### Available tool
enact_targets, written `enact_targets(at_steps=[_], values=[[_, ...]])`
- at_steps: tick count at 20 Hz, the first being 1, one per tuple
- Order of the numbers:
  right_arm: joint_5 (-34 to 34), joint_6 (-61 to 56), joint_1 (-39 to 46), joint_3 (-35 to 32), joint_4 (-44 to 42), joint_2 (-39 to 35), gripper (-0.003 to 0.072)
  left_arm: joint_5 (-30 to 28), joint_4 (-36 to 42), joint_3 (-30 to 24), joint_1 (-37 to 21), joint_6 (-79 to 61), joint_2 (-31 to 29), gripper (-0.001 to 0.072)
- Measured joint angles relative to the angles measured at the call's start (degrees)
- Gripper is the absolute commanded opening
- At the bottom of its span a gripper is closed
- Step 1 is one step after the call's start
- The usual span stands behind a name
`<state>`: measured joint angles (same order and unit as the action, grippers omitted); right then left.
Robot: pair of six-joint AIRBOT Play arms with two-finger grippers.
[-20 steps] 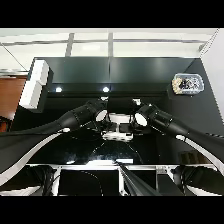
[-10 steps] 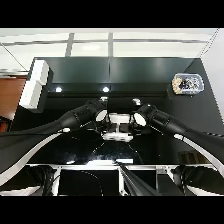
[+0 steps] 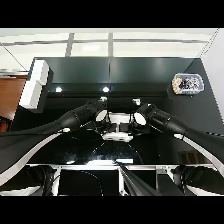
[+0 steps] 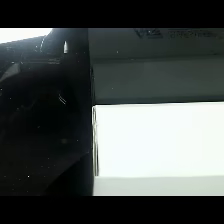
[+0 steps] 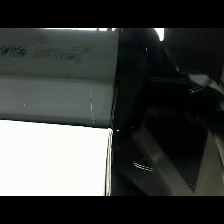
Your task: Fold the box and place the chain.
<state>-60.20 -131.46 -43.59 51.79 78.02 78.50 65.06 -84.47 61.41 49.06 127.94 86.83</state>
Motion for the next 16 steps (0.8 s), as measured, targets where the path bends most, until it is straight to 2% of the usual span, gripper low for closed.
enact_targets(at_steps=[1, 2, 3, 4, 10, 14, 16], values=[[0.04, 0.09, 0.0, 0.07, 0.02, 0.0, 0.0013, 0.0, 0.0, 0.0, 0.0, 0.0, 0.0, 0.0026], [0.07, 0.17, 0.0, 0.09, 0.04, 0.0, 0.0061, 0.0, -0.02, 0.02, 0.0, -0.02, 0.02, 0.0026], [0.04, 0.48, 0.0, 0.13, 0.02, 0.0, 0.0262, 0.0, -0.07, 0.0, 0.0, -0.07, 0.0, 0.0025], [0.35, 0.66, 0.07, 0.22, -0.02, -0.13, 0.0337, 0.07, -0.2, 0.0, 0.0, -0.42, 0.02, 0.0026], [-3.58, 5.4, 2.1, 0.81, 0.28, -4.66, 0.0339, 0.07, -0.2, 0.0, 0.0, -0.28, 0.0, 0.0026], [-6.95, 10.75, 4.72, 1.01, 0.96, -14.6, 0.0339, 0.04, -0.17, 0.0, 0.0, -0.26, 0.0, 0.0026], [-8.39, 12.22, 6.78, 1.05, 5.62, -20.35, 0.0339, 0.04, -0.17, 0.0, 0.0, -0.24, 0.0, 0.0025]])
